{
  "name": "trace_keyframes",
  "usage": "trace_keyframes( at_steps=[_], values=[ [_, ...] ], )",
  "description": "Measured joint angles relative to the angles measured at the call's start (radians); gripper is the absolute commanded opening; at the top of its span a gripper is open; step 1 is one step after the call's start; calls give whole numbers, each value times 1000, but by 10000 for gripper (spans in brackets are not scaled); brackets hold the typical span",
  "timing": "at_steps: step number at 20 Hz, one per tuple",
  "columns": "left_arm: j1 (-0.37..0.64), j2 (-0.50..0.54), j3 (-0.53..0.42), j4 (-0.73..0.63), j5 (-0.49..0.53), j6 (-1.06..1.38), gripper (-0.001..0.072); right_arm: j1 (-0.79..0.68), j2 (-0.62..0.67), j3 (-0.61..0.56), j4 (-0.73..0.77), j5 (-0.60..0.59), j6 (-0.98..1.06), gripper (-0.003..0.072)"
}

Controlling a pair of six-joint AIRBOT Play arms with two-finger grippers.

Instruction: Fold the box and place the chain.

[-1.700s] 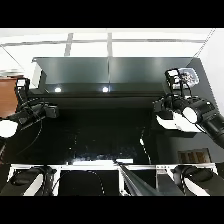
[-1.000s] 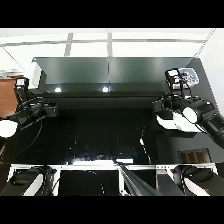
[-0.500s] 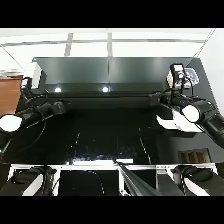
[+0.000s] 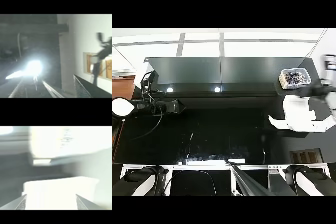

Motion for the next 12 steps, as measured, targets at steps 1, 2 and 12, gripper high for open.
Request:
trace_keyframes(
  at_steps=[1, 2, 12],
  values=[
    [3, -2, 4, 8, -10, -18, 713, -98, -10, 7, -20, 6, 29, 701],
    [6, -3, 5, 16, -19, -32, 713, -202, -26, 16, -23, 13, 47, 701],
    [12, -22, 3, 13, -8, -80, 713, -616, -312, 137, 322, 243, -514, 700]
  ],
)
